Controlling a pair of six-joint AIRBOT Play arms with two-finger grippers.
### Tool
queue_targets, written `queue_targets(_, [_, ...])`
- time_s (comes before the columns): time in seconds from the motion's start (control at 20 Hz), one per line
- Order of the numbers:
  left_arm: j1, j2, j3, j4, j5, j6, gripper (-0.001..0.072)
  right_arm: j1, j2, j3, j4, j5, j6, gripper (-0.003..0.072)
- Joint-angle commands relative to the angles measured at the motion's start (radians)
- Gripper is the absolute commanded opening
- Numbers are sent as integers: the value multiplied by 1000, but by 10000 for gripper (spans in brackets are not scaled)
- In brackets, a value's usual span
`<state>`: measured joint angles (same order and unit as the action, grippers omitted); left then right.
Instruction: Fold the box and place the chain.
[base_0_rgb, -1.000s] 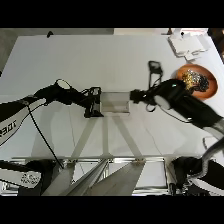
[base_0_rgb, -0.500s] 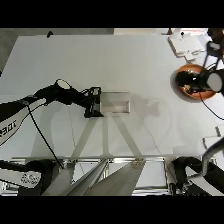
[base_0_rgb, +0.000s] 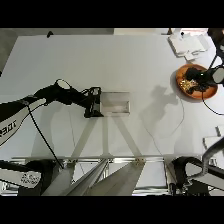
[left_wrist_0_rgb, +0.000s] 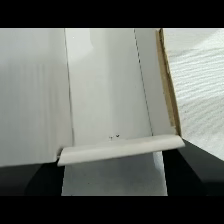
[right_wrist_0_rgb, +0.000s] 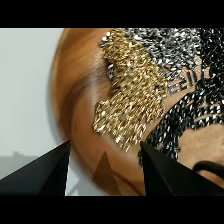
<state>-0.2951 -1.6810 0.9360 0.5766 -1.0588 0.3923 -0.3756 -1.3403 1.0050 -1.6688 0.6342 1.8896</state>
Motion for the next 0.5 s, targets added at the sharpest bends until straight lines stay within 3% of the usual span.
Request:
queue_targets(0.0, [0, 0, 0, 0, 0, 0, 15, -39, -188, 96, -2, -67, -13, 478])
queue_targets(0.2, [0, 0, 0, 0, 0, 0, 15, -40, -332, 187, -2, -47, -8, 456])
queue_targets(0.35, [0, 0, 0, 0, 0, 0, 15, -40, -347, 187, -2, -34, -5, 298])
queue_targets(0.45, [0, 0, 0, 0, 0, 1, 15, -40, -342, 188, -2, 14, -6, 45])
